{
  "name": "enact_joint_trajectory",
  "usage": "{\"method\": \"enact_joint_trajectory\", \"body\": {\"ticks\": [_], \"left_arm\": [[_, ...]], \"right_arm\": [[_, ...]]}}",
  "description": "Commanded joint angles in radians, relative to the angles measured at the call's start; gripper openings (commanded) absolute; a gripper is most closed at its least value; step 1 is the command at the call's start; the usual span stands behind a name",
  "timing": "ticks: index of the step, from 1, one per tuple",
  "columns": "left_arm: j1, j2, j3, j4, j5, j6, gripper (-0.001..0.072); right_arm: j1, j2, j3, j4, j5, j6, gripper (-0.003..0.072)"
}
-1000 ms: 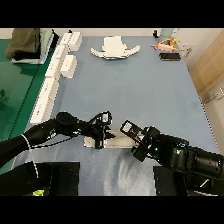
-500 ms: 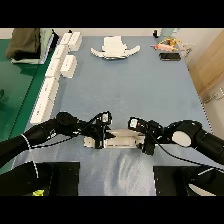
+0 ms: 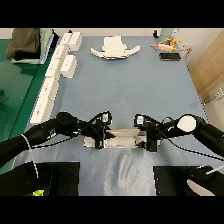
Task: Fold the box.
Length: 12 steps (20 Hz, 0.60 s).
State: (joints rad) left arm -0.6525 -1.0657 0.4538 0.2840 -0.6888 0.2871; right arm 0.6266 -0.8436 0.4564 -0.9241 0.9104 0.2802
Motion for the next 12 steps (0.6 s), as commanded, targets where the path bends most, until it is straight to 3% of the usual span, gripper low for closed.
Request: {"method": "enact_joint_trajectory", "body": {"ticks": [1,6,12], "left_arm": [[-0.001,0.000,0.000,0.000,0.000,0.000,0.0015],[-0.001,0.000,0.000,0.000,0.000,0.000,0.0015],[-0.001,0.000,0.000,0.000,0.000,0.001,0.0015]], "right_arm": [[-0.011,0.005,0.000,0.023,0.019,0.010,0.0714],[-0.011,0.002,-0.001,0.029,0.016,-0.011,0.0710],[-0.084,0.002,-0.071,0.204,-0.002,-0.372,0.0703]]}}
